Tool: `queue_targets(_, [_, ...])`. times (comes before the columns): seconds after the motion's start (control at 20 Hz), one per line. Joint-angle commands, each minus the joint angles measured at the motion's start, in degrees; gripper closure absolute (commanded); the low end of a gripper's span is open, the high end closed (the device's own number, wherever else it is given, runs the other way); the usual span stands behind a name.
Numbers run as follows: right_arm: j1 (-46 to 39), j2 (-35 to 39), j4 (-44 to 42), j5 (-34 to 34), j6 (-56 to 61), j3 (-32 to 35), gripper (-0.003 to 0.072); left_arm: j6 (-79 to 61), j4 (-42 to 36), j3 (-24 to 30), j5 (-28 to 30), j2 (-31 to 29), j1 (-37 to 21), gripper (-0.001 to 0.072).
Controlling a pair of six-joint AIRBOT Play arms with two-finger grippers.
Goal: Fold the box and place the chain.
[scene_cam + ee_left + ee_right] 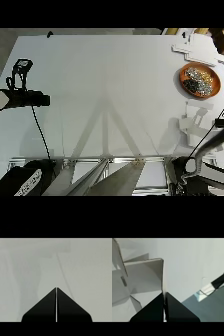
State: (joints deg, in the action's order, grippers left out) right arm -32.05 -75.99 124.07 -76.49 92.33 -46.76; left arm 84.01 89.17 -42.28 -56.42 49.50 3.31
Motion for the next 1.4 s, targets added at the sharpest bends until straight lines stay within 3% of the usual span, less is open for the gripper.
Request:
queue_targets(0.0, [2.4, -0.3, -1.7, -2.6, -2.0, -0.1, 0.0668, 0.0, 0.0, 0.0, 0.0, 0.0, -0.1, 0.07])
queue_targets(0.15, [10.0, 2.0, -4.4, -7.1, -4.0, -0.1, 0.0668, 0.0, 0.0, 0.0, 0.0, 0.0, -0.1, 0.07])
queue_targets(0.3, [19.0, 9.5, -18.1, -4.5, -5.9, 0.0, 0.0669, 0.0, 0.0, 0.0, 0.0, 0.0, -0.1, 0.07])
queue_targets(0.45, [26.6, 19.8, -33.4, 4.0, -7.3, 3.7, 0.0669, 0.0, 0.0, 0.0, 0.0, 0.0, -0.1, 0.07])
queue_targets(0.7, [38.4, 35.2, -49.0, 21.2, -6.7, 18.3, 0.0669, 0.0, 0.0, 0.0, 0.0, 0.0, -0.1, 0.07])
queue_targets(0.85, [44.7, 38.5, -50.8, 27.3, -5.9, 22.8, 0.0669, 0.0, 0.0, 0.0, 0.0, 0.0, -0.1, 0.07])
queue_targets(1.2, [48.1, 38.5, -50.6, 28.5, -5.3, 23.1, 0.0668, 0.0, 0.0, 0.0, 0.0, 0.0, -0.1, 0.07])
queue_targets(1.35, [48.1, 38.5, -50.6, 28.3, -5.4, 23.1, 0.0668, 0.1, 0.0, 0.0, 3.7, 0.0, -0.1, 0.07])
